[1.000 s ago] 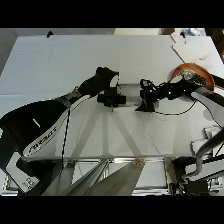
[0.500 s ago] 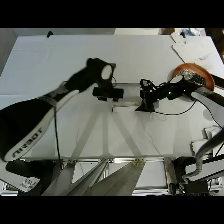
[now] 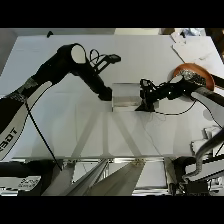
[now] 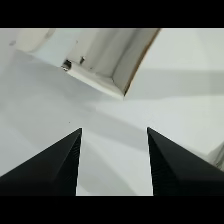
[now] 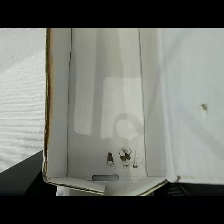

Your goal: Fold the box and place the chain.

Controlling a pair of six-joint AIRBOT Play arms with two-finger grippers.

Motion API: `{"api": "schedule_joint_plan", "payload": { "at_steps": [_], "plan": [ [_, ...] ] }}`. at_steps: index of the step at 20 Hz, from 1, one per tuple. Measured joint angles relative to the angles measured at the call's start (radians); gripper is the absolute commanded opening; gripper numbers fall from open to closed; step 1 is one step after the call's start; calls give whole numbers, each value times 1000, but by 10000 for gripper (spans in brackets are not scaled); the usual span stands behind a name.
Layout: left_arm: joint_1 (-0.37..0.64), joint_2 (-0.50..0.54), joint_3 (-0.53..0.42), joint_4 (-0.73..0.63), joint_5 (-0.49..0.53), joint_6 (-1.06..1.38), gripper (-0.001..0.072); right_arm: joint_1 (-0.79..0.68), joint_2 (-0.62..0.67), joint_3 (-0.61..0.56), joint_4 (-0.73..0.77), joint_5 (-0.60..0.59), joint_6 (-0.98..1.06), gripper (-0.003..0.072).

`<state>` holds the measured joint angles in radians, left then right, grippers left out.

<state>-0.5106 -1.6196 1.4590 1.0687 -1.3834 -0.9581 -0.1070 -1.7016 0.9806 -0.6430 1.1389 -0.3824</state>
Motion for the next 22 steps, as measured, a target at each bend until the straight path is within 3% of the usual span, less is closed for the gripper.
{"api": "schedule_joint_plan", "payload": {
  "at_steps": [4,6,8,13,17,22],
  "plan": [
    [61,5,-137,-77,95,293,639,0,0,0,0,0,0,528],
    [92,3,-198,-153,154,446,646,0,0,0,0,0,0,528],
    [116,-7,-251,-242,188,653,697,0,0,0,0,0,0,528],
    [143,-60,-318,-431,234,1040,699,0,0,0,0,0,0,528],
    [149,-101,-330,-564,247,1158,699,-1,0,0,0,1,0,528],
    [150,-124,-334,-626,248,1207,698,-2,0,0,-2,2,0,528]
  ]
}}
